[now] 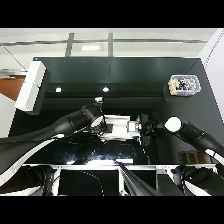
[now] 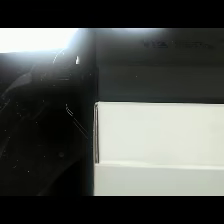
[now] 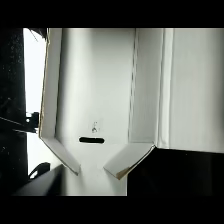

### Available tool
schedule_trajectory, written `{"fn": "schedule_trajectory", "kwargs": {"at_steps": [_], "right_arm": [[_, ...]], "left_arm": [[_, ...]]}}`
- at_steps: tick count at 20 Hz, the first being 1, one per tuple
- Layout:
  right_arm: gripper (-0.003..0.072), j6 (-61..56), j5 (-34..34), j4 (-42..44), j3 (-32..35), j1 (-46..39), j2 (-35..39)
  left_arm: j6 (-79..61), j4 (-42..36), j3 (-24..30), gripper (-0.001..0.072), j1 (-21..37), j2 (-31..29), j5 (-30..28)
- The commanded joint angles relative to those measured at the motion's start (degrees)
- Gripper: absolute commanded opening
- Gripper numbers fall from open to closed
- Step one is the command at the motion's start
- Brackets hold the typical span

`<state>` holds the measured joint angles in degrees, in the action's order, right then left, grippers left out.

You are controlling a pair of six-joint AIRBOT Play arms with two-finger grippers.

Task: Fold the box and place the chain.

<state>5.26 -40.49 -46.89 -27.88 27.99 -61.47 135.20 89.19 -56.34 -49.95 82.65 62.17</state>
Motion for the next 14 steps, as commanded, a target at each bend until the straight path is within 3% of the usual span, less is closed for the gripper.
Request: {"fn": "schedule_trajectory", "kwargs": {"at_steps": [1,2,3,9,14], "right_arm": [[0.0456,-0.39,-1.11,1.51,-0.02,-0.09,0.37],[0.04,-0.42,-1.11,3.43,-0.02,-0.09,0.35],[0.0257,-0.52,-1.07,5.57,-0.02,-0.09,0.35],[0.0236,-0.57,-0.79,15.69,-0.02,-0.02,-1.09],[0.0237,-0.55,4.35,20.28,-0.02,2.51,-2.67]], "left_arm": [[0.02,0.13,-0.02,0.0027,0.0,-0.02,-0.24],[0.02,0.13,-0.02,0.0027,0.0,-0.02,-0.26],[0.02,0.13,-0.02,0.0027,0.0,-0.02,-0.26],[0.02,-0.11,-0.02,0.0027,0.0,-0.02,-0.42],[0.02,-0.35,-0.02,0.0028,0.0,-0.02,-0.44]]}}
